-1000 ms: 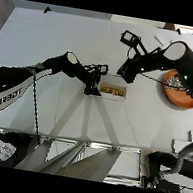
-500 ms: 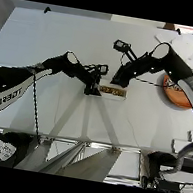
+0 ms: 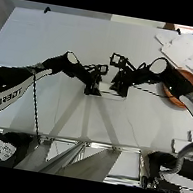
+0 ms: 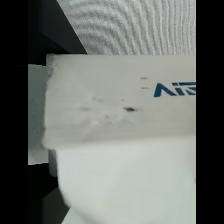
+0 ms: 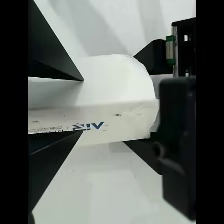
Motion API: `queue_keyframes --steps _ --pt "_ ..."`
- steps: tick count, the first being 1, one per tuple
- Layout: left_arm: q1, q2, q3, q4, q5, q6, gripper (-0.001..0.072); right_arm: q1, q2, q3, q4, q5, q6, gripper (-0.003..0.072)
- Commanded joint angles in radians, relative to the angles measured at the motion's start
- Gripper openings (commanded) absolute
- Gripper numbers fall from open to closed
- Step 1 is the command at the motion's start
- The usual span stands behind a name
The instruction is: Fold the box and place the chain.
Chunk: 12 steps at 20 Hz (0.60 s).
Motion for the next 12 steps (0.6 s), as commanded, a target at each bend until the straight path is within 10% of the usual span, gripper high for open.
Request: queue_keyframes --steps 1,12 --pt "0.0 0.0 0.0 0.0 0.0 0.0 0.0335 0.003 0.013 -0.034 -0.058 -0.079 -0.013 0.0348" --pt "0.0 0.0 0.0 0.0 0.0 0.0 0.0335 0.034 0.014 -0.084 -0.121 -0.073 0.03 0.0371"
